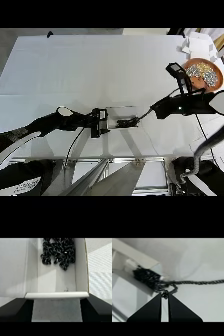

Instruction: Fold the box and place the chain.

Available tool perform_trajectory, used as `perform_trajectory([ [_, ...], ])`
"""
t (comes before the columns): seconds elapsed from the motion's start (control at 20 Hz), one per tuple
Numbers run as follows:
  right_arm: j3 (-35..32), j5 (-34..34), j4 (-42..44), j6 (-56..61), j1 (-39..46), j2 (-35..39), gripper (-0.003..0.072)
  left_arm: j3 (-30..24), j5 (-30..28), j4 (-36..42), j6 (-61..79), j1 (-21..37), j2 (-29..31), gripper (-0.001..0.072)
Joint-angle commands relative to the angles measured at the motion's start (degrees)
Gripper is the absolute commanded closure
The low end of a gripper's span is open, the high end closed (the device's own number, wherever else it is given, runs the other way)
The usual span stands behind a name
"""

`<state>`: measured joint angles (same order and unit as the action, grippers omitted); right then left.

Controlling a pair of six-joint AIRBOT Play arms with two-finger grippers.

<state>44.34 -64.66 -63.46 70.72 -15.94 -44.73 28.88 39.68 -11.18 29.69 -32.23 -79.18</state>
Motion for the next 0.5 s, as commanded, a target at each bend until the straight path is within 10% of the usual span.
perform_trajectory([
  [0.0, 0.02, -0.61, 4.66, -0.98, -5.09, 2.23, 0.0672, 0.0, -0.02, -0.02, 0.02, 0.0, -0.02, 0.044],
  [0.45, 0.02, 6.03, 18.32, -4.2, -13.09, 2.23, 0.0672, 0.0, -0.02, 0.0, 0.02, 0.0, -0.02, 0.044],
])
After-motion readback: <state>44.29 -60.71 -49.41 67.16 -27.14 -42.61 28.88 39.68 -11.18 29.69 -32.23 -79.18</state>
